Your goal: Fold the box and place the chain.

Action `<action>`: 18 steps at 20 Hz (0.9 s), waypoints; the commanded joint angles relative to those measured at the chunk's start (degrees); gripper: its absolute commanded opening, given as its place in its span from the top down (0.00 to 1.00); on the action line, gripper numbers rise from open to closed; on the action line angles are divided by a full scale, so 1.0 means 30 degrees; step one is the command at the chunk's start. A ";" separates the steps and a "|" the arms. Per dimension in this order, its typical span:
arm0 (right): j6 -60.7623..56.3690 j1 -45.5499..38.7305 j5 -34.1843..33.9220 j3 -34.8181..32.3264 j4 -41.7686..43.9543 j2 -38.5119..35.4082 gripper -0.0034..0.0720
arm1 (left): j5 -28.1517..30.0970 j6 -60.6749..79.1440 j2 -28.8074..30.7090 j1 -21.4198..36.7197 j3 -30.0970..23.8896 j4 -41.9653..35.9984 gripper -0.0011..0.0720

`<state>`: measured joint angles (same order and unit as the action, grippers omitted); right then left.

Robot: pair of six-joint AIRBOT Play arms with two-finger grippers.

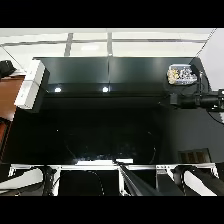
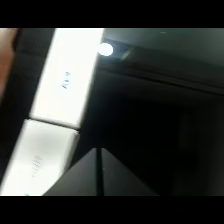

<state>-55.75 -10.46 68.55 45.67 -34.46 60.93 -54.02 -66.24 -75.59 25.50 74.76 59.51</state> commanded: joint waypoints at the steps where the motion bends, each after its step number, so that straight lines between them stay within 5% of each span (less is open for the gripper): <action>1: 0.0109 0.2433 -0.4044 -0.0102 -0.1217 0.0007 0.94 | -0.2514 -0.0022 0.3045 -0.1566 -0.2025 -0.1931 0.95; 5: 0.0153 0.5843 -1.1045 -0.0831 -0.6069 0.0022 0.94 | 0.2091 0.2601 0.7985 -0.6142 -0.9442 -0.1574 0.95; 8: 0.0153 0.6149 -1.1052 -0.0925 -0.7184 0.0015 0.93 | 0.4583 0.2805 1.0979 -0.7730 -1.2910 0.0022 0.95; 11: 0.0153 0.6149 -1.1067 -0.0925 -0.7169 0.0015 0.93 | 0.3803 0.2725 1.2437 -0.7745 -1.3384 -0.0058 0.95; 18: 0.0153 0.6149 -1.1067 -0.0925 -0.7176 0.0015 0.93 | 0.3891 0.2725 1.2349 -0.7788 -1.3384 -0.0131 0.95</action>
